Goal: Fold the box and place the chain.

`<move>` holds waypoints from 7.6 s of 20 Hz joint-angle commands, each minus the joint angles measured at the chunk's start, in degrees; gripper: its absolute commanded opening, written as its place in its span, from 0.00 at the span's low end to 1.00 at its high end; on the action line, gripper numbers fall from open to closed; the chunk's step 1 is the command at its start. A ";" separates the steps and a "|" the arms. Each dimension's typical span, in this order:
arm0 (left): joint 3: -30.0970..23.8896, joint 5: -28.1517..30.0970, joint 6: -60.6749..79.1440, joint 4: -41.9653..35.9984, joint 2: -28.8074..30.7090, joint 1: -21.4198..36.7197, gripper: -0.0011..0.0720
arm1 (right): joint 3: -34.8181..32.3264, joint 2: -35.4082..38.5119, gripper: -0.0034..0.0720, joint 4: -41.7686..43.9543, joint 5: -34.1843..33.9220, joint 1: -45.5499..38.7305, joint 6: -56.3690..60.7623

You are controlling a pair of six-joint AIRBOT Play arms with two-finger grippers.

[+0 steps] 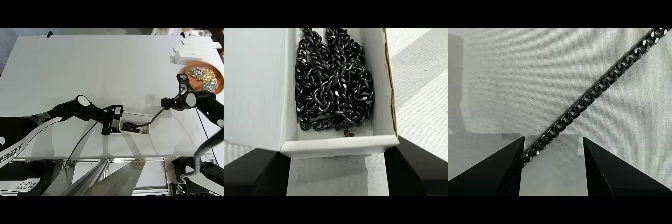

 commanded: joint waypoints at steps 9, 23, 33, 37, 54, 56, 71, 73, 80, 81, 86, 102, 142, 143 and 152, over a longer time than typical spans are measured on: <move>0.04 0.02 0.02 0.02 -0.02 0.00 0.30 | 0.00 -1.01 0.06 -0.04 4.07 1.05 -5.88; 0.04 0.02 0.04 0.04 -0.02 0.00 0.30 | 0.00 28.44 0.06 12.41 26.84 15.04 -9.64; 0.04 0.02 0.02 0.02 -0.02 0.00 0.30 | 0.00 34.67 0.06 41.29 28.79 18.10 -16.61; 0.04 0.02 0.02 0.02 -0.02 0.00 0.30 | 0.00 34.67 0.06 45.86 22.16 18.10 -21.33; 0.04 0.02 0.02 0.04 -0.02 0.00 0.30 | -0.26 29.49 0.07 42.45 12.04 18.40 -22.91; 0.04 0.04 0.02 0.02 -0.02 0.00 0.30 | -1.25 26.56 0.06 42.47 12.17 18.40 -22.91; 0.04 0.02 0.02 0.02 -0.02 0.00 0.30 | 5.84 17.31 0.12 38.10 12.28 25.11 -30.80; 0.04 0.02 0.02 0.02 -0.02 0.00 0.30 | 10.01 17.31 0.07 34.23 12.20 25.09 -32.54; 0.04 0.02 0.02 0.02 -0.02 0.00 0.30 | 12.55 14.86 0.07 16.15 10.91 24.63 -32.59; 0.04 0.02 0.02 0.02 -0.02 0.00 0.30 | 12.52 13.90 0.07 16.33 11.41 24.11 -32.59; 0.04 0.02 0.02 0.02 -0.02 0.00 0.30 | 11.85 9.94 0.06 16.65 12.83 23.21 -33.33; 0.04 0.02 0.02 0.02 -0.02 0.00 0.30 | 7.48 9.57 0.22 28.94 19.67 22.21 -54.73; 0.04 0.04 0.02 0.02 -0.02 0.00 0.30 | 5.86 9.55 0.12 23.91 22.05 28.04 -61.26; 0.04 0.02 0.02 0.02 -0.02 0.00 0.30 | 5.35 9.55 0.12 23.91 22.10 28.04 -61.26; 0.02 0.02 0.02 0.02 -0.02 0.00 0.30 | 4.22 9.60 0.48 26.32 21.86 28.04 -61.29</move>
